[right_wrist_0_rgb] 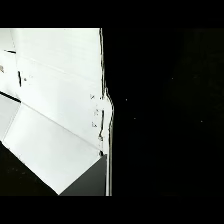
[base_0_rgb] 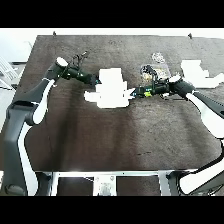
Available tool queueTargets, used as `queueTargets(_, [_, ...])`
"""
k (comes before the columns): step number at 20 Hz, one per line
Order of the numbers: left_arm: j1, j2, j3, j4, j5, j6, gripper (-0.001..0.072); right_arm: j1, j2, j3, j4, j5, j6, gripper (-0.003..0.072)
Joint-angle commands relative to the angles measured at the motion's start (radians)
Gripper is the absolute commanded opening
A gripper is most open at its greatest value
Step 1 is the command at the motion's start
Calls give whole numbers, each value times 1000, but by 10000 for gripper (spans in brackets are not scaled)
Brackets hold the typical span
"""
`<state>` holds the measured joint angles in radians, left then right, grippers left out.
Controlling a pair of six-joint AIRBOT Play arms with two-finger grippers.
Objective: Fold the box and place the chain.
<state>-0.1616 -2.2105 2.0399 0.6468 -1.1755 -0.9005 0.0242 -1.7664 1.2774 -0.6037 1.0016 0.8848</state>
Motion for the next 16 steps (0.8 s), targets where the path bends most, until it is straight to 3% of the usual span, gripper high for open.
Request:
queueTargets(1, [-2, -25, 1, -65, -11, 21, 487, 0, 0, 1, 0, 1, -3, 6])
queueTargets(6, [-34, -45, 1, -79, -10, 60, 485, 1, 0, 1, 0, 1, -6, 6])
queueTargets(8, [-41, -51, 1, -79, -2, 65, 425, 1, 0, 1, 0, 1, -6, 6])
queueTargets(16, [-40, -51, 1, -78, 10, 67, 416, 0, 0, 1, 0, 1, -6, 6])
